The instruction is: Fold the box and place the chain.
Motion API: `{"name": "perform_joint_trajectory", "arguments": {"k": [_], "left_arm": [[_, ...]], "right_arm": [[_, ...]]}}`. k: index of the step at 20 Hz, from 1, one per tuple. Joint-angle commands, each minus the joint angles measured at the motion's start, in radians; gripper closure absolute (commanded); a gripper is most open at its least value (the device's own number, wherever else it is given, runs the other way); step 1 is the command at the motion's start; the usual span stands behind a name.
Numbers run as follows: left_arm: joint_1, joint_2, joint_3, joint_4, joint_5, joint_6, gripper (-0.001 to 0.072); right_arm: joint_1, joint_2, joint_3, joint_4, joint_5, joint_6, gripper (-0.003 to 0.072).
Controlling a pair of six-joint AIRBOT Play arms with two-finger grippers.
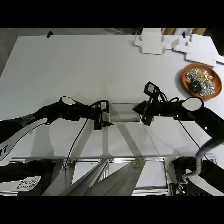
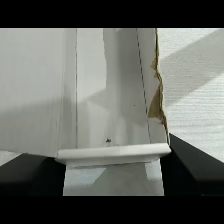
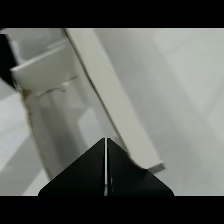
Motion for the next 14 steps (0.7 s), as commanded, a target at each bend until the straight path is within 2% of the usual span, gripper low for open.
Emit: {"name": "perform_joint_trajectory", "arguments": {"k": [1, 7, 9, 14], "left_arm": [[0.0, 0.0, 0.0, 0.0, 0.0, 0.0, 0.0367], [0.0, 0.0, 0.0, 0.0, 0.0, 0.0, 0.0367], [0.0, 0.0, 0.0, 0.0, 0.0, 0.0, 0.0367], [0.0, 0.0, 0.0, 0.0, 0.0, 0.0, 0.0367]], "right_arm": [[0.004, -0.039, 0.002, 0.026, -0.125, 0.021, 0.0669], [0.004, -0.085, 0.129, 0.034, -0.125, 0.099, 0.0669], [0.004, -0.124, 0.177, 0.021, -0.076, 0.123, 0.0669], [0.004, -0.222, 0.205, -0.143, -0.006, 0.18, 0.0669]]}}
